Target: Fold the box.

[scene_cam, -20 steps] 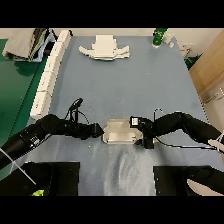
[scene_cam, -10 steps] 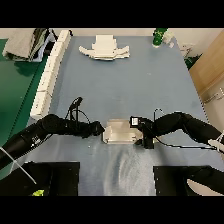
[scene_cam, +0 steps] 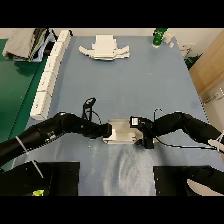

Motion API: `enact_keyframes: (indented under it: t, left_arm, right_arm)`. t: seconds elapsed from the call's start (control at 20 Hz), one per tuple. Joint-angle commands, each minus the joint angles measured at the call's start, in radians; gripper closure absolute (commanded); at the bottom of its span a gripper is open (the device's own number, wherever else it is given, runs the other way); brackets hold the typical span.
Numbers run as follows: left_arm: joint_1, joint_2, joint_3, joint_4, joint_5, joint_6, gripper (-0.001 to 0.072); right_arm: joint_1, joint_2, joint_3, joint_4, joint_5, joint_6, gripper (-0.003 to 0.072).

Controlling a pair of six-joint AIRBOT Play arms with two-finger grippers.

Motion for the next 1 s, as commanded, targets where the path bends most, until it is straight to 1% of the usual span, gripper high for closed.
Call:
enact_keyframes:
  t: [0.0, 0.05, 0.15, 0.35, 0.55, 0.95]
  left_arm:
    - [-0.111, -0.085, 0.105, 0.308, -0.079, -0.332, 0.0290]
    - [-0.137, -0.108, 0.143, 0.390, -0.140, -0.413, 0.0290]
    - [-0.182, -0.156, 0.216, 0.478, -0.251, -0.492, 0.0290]
    - [-0.239, -0.249, 0.332, 0.512, -0.362, -0.570, 0.0299]
    - [-0.260, -0.348, 0.413, 0.532, -0.483, -0.618, 0.0298]
    - [-0.260, -0.474, 0.496, 0.537, -0.503, -0.616, 0.0299]
  right_arm:
    - [0.001, -0.001, 0.000, 0.000, 0.000, 0.000, 0.0125]
    - [0.001, -0.001, 0.000, 0.000, 0.000, 0.000, 0.0125]
    - [0.001, -0.001, 0.000, 0.000, 0.000, 0.000, 0.0124]
    - [0.001, -0.001, 0.000, 0.000, 0.000, 0.000, 0.0124]
    - [0.001, -0.001, 0.000, 0.000, 0.000, 0.000, 0.0125]
    - [0.001, -0.001, 0.000, 0.000, 0.000, 0.000, 0.0125]
